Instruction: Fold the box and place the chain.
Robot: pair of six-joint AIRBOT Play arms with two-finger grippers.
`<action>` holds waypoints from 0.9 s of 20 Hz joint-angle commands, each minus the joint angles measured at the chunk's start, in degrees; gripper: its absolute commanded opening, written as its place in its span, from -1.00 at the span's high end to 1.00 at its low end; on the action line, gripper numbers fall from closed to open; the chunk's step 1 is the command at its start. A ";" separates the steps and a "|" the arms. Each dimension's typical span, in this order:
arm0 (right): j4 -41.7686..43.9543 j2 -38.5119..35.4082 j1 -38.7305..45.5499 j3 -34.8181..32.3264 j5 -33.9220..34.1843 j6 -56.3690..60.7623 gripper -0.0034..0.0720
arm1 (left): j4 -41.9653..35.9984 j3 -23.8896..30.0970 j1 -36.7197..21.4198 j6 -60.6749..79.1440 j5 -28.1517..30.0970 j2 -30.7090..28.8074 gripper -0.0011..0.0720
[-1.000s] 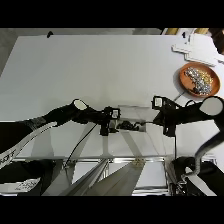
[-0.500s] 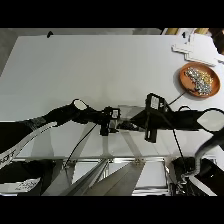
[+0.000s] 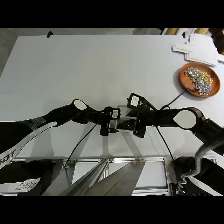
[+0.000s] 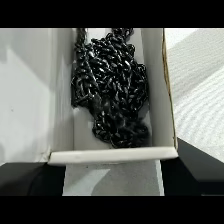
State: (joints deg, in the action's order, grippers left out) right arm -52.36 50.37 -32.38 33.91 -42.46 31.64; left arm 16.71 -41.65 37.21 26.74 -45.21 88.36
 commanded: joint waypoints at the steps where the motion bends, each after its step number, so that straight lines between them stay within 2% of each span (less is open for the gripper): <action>1: -8.72 -3.87 2.86 0.02 -1.46 1.33 0.19 | 0.02 -0.04 0.02 0.02 0.00 0.02 0.51; 4: -14.71 -8.79 9.49 0.02 -6.14 1.33 0.19 | 0.02 -0.04 0.02 0.02 0.00 0.02 0.51; 7: -16.87 -9.11 18.71 0.00 -11.76 -0.07 0.19 | 0.02 -0.04 0.02 0.02 0.00 0.02 0.51; 9: -16.83 -7.91 24.37 -0.37 -14.10 -8.26 0.19 | 0.00 -0.04 0.02 0.02 0.00 0.02 0.51; 11: -16.06 -5.99 28.02 -1.84 -12.90 -15.19 0.19 | 0.02 -0.04 0.02 0.00 0.00 0.02 0.51; 15: -13.60 1.09 27.26 -4.98 -11.82 -25.53 0.19 | 0.02 -0.04 0.02 0.00 0.00 0.02 0.51; 18: -12.92 6.78 24.33 -6.51 -7.61 -28.68 0.19 | 0.02 -0.04 0.02 0.02 0.00 0.02 0.51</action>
